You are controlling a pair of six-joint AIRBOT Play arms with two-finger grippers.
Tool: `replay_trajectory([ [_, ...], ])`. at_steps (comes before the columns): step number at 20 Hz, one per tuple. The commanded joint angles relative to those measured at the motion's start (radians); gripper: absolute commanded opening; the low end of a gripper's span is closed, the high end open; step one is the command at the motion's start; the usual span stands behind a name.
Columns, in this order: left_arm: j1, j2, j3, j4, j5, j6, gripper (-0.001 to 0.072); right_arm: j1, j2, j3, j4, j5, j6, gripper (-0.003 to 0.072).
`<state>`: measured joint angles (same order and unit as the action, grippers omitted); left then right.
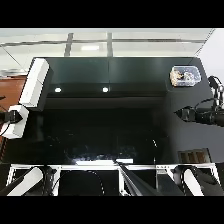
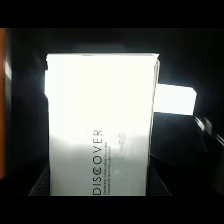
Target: Fold the box and place the chain.
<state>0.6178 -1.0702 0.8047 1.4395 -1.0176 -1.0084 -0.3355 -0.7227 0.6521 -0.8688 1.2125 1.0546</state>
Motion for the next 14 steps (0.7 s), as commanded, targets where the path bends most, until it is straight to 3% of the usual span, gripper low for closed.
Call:
replay_trajectory([
  [1,0.011,-0.013,-0.003,-0.063,0.166,0.141,0.0356,0.001,0.000,0.000,0.003,-0.002,0.035,0.0018],
  [4,0.009,-0.061,-0.003,-0.166,0.185,0.150,0.0356,0.001,-0.001,0.000,0.003,-0.002,0.065,0.0019],
  [7,0.009,-0.111,-0.003,-0.168,0.150,0.151,0.0356,0.001,-0.003,0.000,0.005,-0.002,0.096,0.0018],
  [11,0.009,-0.121,-0.003,-0.174,0.177,0.168,0.0366,0.001,-0.003,0.000,0.017,-0.002,0.106,0.0019],
  [12,0.006,-0.121,-0.002,-0.174,0.181,0.168,0.0588,0.001,-0.003,0.000,0.029,-0.002,0.105,0.0019],
  [13,-0.003,-0.119,0.007,-0.173,0.175,0.163,0.0720,0.001,-0.003,0.000,0.043,-0.002,0.105,0.0018],
  [14,-0.022,-0.114,0.034,-0.173,0.150,0.163,0.0720,0.001,-0.003,0.000,0.059,-0.002,0.105,0.0019],
])
